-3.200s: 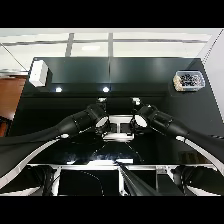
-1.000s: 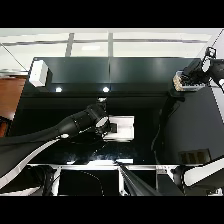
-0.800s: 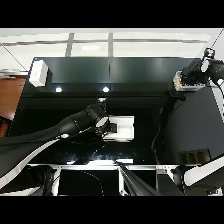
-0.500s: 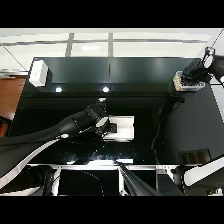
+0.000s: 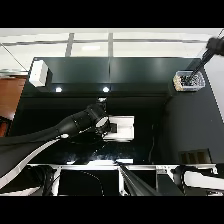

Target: Fold the box and place the chain.

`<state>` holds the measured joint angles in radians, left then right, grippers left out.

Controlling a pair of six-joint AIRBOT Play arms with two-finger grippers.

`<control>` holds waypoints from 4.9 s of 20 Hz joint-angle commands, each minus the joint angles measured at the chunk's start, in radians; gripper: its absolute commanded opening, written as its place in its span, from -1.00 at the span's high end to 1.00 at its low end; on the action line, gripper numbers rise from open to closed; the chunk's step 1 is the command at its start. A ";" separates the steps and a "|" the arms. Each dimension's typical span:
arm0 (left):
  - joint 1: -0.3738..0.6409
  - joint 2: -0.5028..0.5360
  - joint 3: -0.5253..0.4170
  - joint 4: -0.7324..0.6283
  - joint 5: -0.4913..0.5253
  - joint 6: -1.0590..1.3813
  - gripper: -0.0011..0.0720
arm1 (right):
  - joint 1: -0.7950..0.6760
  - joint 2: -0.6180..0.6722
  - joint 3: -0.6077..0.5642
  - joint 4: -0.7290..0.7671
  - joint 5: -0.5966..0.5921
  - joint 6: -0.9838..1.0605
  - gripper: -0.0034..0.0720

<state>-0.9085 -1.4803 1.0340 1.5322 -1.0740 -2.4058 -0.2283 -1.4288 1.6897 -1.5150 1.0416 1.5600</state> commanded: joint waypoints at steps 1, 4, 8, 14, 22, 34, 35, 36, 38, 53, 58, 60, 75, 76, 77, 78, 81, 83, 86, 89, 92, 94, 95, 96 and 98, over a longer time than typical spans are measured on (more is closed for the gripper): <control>0.000 -0.001 0.000 0.000 0.000 0.000 0.89 | 0.000 0.176 0.002 0.109 0.010 -0.048 0.79; 0.000 -0.001 0.000 0.000 0.000 0.000 0.89 | 0.005 0.299 0.002 0.163 0.043 -0.050 0.79; 0.000 -0.001 0.000 0.000 0.000 0.000 0.89 | 0.086 0.453 -0.047 0.179 0.161 -0.057 0.79; 0.000 -0.001 0.000 0.000 0.000 0.000 0.89 | 0.232 0.674 -0.275 0.256 0.330 -0.108 0.79; 0.000 -0.001 0.000 0.000 0.000 0.000 0.89 | 0.266 0.697 -0.529 0.607 0.371 -0.224 0.79; 0.000 -0.001 0.000 0.000 0.000 0.000 0.89 | 0.522 0.669 -0.740 0.704 0.269 -0.238 0.79; 0.000 -0.001 0.000 0.000 0.000 0.000 0.89 | 0.552 0.652 -0.747 0.729 0.230 -0.247 0.79; 0.000 -0.001 0.000 0.000 0.000 0.000 0.89 | 0.583 0.632 -0.749 0.745 0.201 -0.258 0.79; 0.000 -0.001 0.000 0.000 0.000 0.000 0.89 | 0.646 0.586 -0.749 0.748 0.145 -0.263 0.79; 0.000 -0.001 0.000 0.000 0.000 0.000 0.89 | 0.720 0.532 -0.830 0.579 0.084 -0.218 0.79; 0.000 -0.001 0.000 0.000 0.000 0.000 0.89 | 0.729 0.532 -0.900 0.605 0.006 -0.218 0.09; 0.000 -0.001 0.000 0.000 0.000 0.000 0.89 | 0.709 0.536 -0.895 0.593 0.037 -0.224 -0.42; 0.000 -0.001 0.000 0.000 0.000 0.000 0.89 | 0.400 0.694 -1.306 0.492 -0.130 -0.846 -0.99; 0.000 -0.001 0.000 0.000 0.000 0.000 0.89 | 0.429 0.694 -1.331 0.492 -0.138 -0.947 -0.99; 0.000 -0.001 0.000 0.000 0.000 0.000 0.89 | 0.457 0.692 -1.349 0.495 -0.146 -1.054 -0.99; 0.000 -0.001 0.000 0.000 0.000 0.000 0.89 | 0.487 0.689 -1.365 0.509 -0.159 -1.147 -0.99; 0.000 -0.001 0.000 0.000 0.000 0.000 0.89 | 0.555 0.647 -1.383 0.608 -0.206 -1.336 -0.99; 0.000 -0.001 0.000 0.000 0.000 0.000 0.89 | 0.595 0.610 -1.383 0.669 -0.251 -1.437 -0.99; 0.000 -0.001 0.000 0.000 0.000 0.000 0.89 | 0.624 0.554 -1.383 0.704 -0.286 -1.499 -0.99; 0.000 -0.001 0.000 0.000 0.000 0.000 0.89 | 0.623 0.523 -1.383 0.711 -0.290 -1.545 -0.99; 0.000 -0.001 0.000 0.000 0.000 0.000 0.89 | 0.623 0.512 -1.383 0.711 -0.335 -1.550 -0.99; 0.000 -0.001 0.000 0.000 0.000 0.000 0.89 | 0.623 0.492 -1.383 0.711 -0.354 -1.550 -0.99; 0.000 -0.001 0.000 0.000 0.000 0.000 0.89 | 0.623 0.482 -1.383 0.711 -0.366 -1.551 -0.99; 0.000 -0.001 0.000 0.000 0.000 0.000 0.89 | 0.623 0.476 -1.383 0.711 -0.377 -1.551 -0.99; 0.000 -0.001 0.000 0.000 0.000 0.000 0.89 | 0.623 0.470 -1.382 0.715 -0.404 -1.550 -0.99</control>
<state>-0.9085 -1.4803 1.0340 1.5322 -1.0748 -2.4058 0.3939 -0.9428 0.3073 -0.8021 0.6807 0.0177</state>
